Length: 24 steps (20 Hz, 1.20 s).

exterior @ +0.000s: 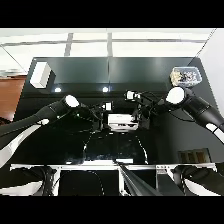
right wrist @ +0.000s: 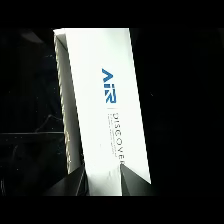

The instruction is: Fold the box and place the chain.

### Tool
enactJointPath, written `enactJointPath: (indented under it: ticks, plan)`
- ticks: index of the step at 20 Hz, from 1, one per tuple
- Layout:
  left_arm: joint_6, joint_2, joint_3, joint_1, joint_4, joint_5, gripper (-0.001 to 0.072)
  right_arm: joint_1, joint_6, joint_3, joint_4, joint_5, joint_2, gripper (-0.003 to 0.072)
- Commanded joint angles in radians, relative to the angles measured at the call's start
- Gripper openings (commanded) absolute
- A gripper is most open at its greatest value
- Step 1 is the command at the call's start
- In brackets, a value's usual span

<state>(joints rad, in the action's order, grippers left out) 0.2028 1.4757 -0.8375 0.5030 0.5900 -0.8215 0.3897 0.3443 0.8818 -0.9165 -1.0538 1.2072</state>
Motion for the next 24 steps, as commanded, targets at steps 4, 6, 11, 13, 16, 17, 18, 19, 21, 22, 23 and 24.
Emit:
enactJointPath:
  ticks: [4,6,11,13,16,17,18,19,21,22,23,24]
  plan:
    - [-0.002,0.0,0.0,0.0,0.0,0.001,0.0352,0.001,0.004,-0.004,0.0,-0.018,0.0,0.0227]
    - [-0.002,0.0,0.0,0.0,0.0,0.001,0.0352,0.001,0.004,-0.004,0.0,-0.027,0.0,0.0254]
    - [-0.002,0.0,0.0,0.0,0.001,0.001,0.0352,0.001,0.004,-0.004,0.0,-0.027,0.0,0.0265]
    - [-0.002,0.0,0.0,0.0,0.001,0.001,0.0352,0.001,0.005,-0.005,0.0,-0.027,0.001,0.0265]
    - [-0.002,0.0,0.0,0.0,0.001,0.002,0.0353,0.001,0.015,-0.01,0.0,-0.026,0.001,0.0265]
    - [-0.002,0.0,0.0,0.0,0.001,0.002,0.0352,0.001,0.015,-0.021,0.0,-0.026,0.001,0.0265]
    - [-0.002,0.0,0.0,0.0,0.0,0.002,0.0352,0.001,0.014,-0.035,0.0,-0.026,0.001,0.0265]
    - [-0.002,0.0,0.0,0.0,0.001,0.002,0.0353,0.001,0.015,-0.048,0.0,-0.026,0.001,0.0265]
    - [-0.002,0.0,0.0,0.0,0.0,0.001,0.0353,0.001,0.025,-0.054,0.002,-0.02,0.0,0.0265]
    - [-0.002,0.0,0.0,0.0,0.001,0.001,0.0352,0.001,0.039,-0.054,0.011,-0.016,0.0,0.0265]
    - [-0.002,0.0,0.0,0.0,0.001,0.001,0.0353,0.001,0.05,-0.05,0.018,-0.021,-0.001,0.0265]
    - [-0.002,0.0,0.0,0.0,0.0,0.001,0.0352,0.0,0.073,-0.045,0.019,-0.035,-0.007,0.0265]
